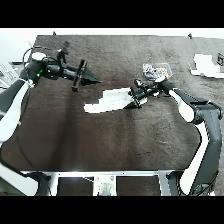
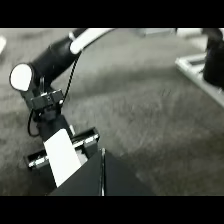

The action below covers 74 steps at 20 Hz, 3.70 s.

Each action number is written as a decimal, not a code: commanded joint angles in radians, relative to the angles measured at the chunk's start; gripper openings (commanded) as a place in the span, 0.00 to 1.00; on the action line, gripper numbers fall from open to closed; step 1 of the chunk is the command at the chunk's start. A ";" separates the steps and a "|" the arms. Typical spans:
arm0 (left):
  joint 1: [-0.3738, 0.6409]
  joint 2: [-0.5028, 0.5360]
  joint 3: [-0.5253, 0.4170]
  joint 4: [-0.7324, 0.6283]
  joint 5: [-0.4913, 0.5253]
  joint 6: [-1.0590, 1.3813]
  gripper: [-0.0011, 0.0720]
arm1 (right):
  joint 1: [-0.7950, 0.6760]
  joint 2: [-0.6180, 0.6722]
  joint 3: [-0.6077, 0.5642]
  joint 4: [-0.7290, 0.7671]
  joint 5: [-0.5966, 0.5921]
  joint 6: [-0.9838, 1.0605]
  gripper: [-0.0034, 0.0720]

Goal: Fold the box and place the chain.

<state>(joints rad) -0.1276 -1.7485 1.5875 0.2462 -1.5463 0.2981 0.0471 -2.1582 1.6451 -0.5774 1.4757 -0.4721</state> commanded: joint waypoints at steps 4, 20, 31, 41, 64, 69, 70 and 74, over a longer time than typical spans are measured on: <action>-0.164 0.167 -0.247 0.174 0.522 -0.061 0.04 | 0.000 0.000 0.001 0.000 0.000 0.000 0.43; -0.294 0.084 -0.447 0.113 1.038 0.063 0.04 | 0.000 0.000 0.001 0.000 0.000 0.000 0.43; -0.293 0.084 -0.400 0.113 1.109 0.077 0.04 | 0.000 0.000 0.001 0.000 0.000 0.000 0.43; -0.293 0.019 -0.399 0.113 1.132 0.077 0.04 | 0.000 0.000 0.001 0.000 0.000 0.000 0.43; -0.119 0.216 -0.397 0.418 0.569 -0.182 0.96 | 0.000 0.000 0.001 0.000 0.000 0.000 0.43; -0.145 0.155 -0.397 0.463 0.575 -0.219 0.96 | 0.000 0.000 0.001 0.000 0.000 0.000 0.43; -0.158 0.135 -0.397 0.463 0.599 -0.219 0.96 | 0.000 0.000 0.001 0.000 0.000 0.000 0.43; -0.206 0.090 -0.397 0.461 0.731 -0.222 0.96 | 0.000 0.000 0.001 0.000 0.000 0.000 0.43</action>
<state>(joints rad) -0.3073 -1.6279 1.1904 0.6933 -0.9062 0.0891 0.0456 -2.1586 1.6451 -0.5774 1.4754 -0.4725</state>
